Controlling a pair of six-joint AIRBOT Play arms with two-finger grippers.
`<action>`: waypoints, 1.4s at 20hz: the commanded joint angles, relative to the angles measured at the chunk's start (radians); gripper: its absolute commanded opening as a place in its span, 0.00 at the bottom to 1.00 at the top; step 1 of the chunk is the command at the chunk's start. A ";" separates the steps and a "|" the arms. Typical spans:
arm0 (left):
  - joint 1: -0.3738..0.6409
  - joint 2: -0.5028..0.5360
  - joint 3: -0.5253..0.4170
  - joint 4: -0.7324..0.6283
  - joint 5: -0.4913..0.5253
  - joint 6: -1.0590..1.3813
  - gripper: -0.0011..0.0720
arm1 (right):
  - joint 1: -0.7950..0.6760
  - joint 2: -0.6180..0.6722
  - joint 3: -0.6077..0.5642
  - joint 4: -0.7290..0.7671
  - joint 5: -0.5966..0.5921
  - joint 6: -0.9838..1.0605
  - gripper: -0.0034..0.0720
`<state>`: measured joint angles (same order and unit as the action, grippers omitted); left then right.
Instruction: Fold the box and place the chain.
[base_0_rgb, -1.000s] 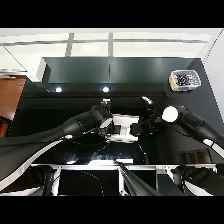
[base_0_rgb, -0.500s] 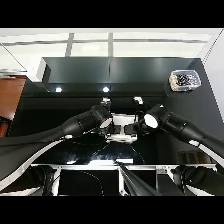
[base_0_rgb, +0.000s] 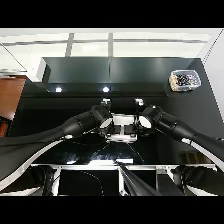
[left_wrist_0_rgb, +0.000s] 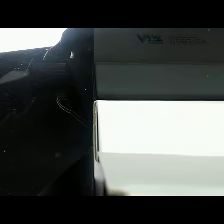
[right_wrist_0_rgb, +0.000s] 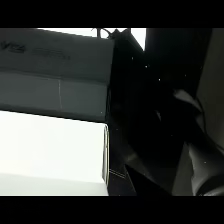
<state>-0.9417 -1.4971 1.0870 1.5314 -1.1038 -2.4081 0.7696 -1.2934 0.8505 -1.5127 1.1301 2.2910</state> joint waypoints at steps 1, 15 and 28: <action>0.001 0.000 0.000 0.001 0.000 -0.001 0.05 | 0.001 -0.026 0.001 0.024 -0.006 0.036 0.33; 0.001 0.000 0.000 0.000 -0.001 -0.001 0.05 | 0.001 -0.026 0.002 0.023 -0.016 0.053 0.39; 0.001 0.000 0.000 0.001 -0.001 -0.001 0.05 | 0.001 0.026 0.020 -0.014 -0.006 0.030 0.55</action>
<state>-0.9417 -1.4971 1.0874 1.5326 -1.1061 -2.4077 0.7704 -1.2938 0.8680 -1.5043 1.1160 2.3302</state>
